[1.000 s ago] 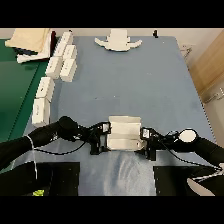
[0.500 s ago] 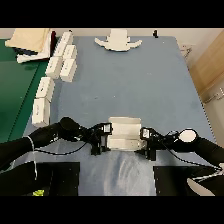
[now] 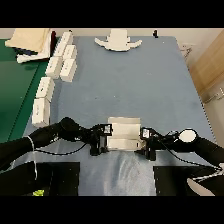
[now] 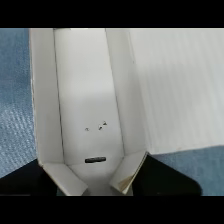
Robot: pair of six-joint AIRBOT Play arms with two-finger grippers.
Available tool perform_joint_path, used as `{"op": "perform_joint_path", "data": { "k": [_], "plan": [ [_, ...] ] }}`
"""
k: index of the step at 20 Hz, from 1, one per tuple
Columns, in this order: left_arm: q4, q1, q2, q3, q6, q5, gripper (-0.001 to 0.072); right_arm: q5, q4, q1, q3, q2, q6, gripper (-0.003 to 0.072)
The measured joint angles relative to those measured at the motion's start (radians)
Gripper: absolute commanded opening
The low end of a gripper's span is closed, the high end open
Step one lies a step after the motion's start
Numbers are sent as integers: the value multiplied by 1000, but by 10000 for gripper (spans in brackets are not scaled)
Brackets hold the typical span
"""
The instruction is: Fold the box.
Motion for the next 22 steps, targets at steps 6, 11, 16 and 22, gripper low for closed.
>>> {"op": "perform_joint_path", "data": {
  "k": [6, 11, 16, 22],
  "plan": [
    [3, -8, 0, 0, -14, 8, 707, 0, 0, 0, 0, 0, 0, 595],
    [-26, -35, -1, 1, -14, 47, 706, 0, 0, 0, 0, 0, 0, 595],
    [-41, -44, -1, 1, -12, 69, 597, 0, 0, 0, 0, 0, 0, 594],
    [-45, -45, -1, 1, -13, 74, 598, -1, 0, 0, 0, 0, 0, 595]
  ]
}}
